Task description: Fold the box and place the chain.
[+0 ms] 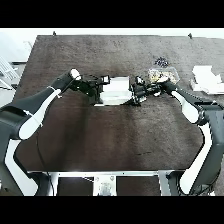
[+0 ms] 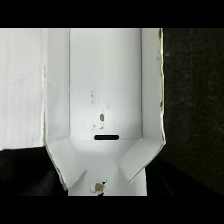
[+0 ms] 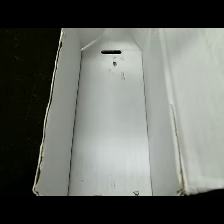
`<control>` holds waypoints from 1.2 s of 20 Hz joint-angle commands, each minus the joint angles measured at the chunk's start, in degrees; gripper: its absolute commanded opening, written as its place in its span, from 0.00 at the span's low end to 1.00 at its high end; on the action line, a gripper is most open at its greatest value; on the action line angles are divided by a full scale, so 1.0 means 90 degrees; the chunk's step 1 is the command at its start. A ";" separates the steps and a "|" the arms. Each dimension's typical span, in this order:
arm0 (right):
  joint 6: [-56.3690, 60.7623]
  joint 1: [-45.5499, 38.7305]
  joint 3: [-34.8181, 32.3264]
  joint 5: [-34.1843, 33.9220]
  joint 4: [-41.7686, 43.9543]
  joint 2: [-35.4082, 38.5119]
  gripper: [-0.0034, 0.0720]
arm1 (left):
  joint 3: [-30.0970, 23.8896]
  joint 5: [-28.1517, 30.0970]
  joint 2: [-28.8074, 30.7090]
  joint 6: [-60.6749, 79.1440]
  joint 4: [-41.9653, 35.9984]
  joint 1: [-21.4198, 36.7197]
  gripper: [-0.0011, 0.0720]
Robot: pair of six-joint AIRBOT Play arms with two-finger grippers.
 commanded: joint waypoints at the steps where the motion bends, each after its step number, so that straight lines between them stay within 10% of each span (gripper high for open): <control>1: 0.0002 0.0000 0.0000 0.0000 0.0002 -0.0002 0.87 | 0.0002 -0.0005 -0.0005 0.0002 0.0000 0.0000 0.72; 4: 0.0002 0.0000 0.0000 0.0000 0.0000 -0.0002 0.87 | 0.0002 -0.0012 -0.0005 0.0051 -0.0012 0.0000 0.48; 17: 0.0002 0.0000 0.0000 0.0000 0.0000 -0.0002 0.87 | 0.0000 0.0437 -0.0010 0.0379 -0.0437 -0.0364 0.48; 19: 0.0002 0.0000 0.0000 0.0000 0.0002 -0.0002 0.87 | 0.0000 0.0452 -0.0012 0.0384 -0.0585 -0.0364 0.27; 21: 0.0002 0.0000 0.0000 0.0000 0.0002 -0.0002 0.87 | 0.0000 0.0444 -0.0012 0.0379 -0.0668 -0.0364 0.47; 24: 0.0002 0.0000 0.0000 0.0000 0.0000 -0.0002 0.87 | 0.0000 0.0393 -0.0012 0.0381 -0.0828 -0.0364 0.51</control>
